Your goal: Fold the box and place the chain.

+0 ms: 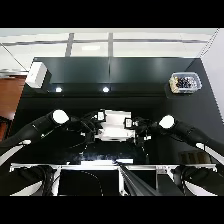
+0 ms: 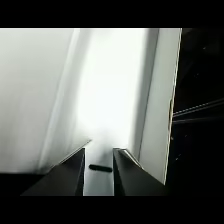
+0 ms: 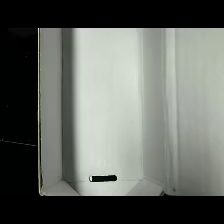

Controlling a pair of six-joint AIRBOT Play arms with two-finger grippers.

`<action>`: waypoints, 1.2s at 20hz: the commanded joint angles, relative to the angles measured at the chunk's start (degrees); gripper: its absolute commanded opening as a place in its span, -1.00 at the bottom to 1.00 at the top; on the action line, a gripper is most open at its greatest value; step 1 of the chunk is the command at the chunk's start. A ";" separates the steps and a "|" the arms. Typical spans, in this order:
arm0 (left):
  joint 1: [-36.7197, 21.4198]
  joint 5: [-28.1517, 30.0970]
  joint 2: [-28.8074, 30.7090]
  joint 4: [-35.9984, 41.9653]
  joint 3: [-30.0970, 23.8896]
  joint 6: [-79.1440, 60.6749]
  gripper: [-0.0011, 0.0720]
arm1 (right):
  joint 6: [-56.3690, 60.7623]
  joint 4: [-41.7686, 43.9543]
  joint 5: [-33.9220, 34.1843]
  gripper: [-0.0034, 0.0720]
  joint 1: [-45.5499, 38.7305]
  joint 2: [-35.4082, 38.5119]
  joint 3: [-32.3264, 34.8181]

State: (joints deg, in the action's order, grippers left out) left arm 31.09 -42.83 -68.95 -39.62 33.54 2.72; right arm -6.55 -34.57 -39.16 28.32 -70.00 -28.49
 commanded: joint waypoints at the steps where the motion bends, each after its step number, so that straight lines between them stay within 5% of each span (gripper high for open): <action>1: 1.55 0.55 -1.75 1.90 -0.02 0.04 -0.38 | 0.09 0.09 0.00 0.25 0.02 -0.04 0.00; 5: 1.53 0.85 -1.70 1.29 0.00 0.04 -0.33 | 0.09 0.09 0.00 0.25 0.02 -0.04 0.00; 7: 1.53 0.83 -1.70 1.29 0.00 0.04 0.12 | 0.09 0.09 0.00 0.25 0.02 -0.04 0.00; 8: 1.53 0.81 -1.70 1.29 0.00 0.04 0.12 | 0.09 0.09 0.00 0.25 0.02 -0.02 0.00; 10: 1.53 0.35 -1.68 1.31 0.00 0.04 -0.68 | 0.09 0.09 0.00 0.25 0.00 -0.04 0.00; 12: 1.53 0.35 -1.68 1.31 0.00 0.17 0.16 | 0.09 0.09 0.00 0.25 0.02 -0.04 0.00; 13: 1.53 0.39 -1.66 1.25 0.00 0.42 0.10 | 0.09 0.09 0.00 0.25 0.02 -0.04 0.00; 15: 1.44 0.37 -1.25 0.76 0.04 0.48 -0.90 | 0.09 0.09 0.00 0.25 0.02 -0.02 0.00; 19: -3.80 0.26 3.98 -2.47 0.07 13.57 -0.90 | 0.09 0.09 0.00 0.25 0.02 -0.04 0.00; 24: -19.65 -8.83 14.80 -11.19 0.04 29.03 -0.90 | 0.09 0.09 0.00 0.25 0.02 -0.04 0.00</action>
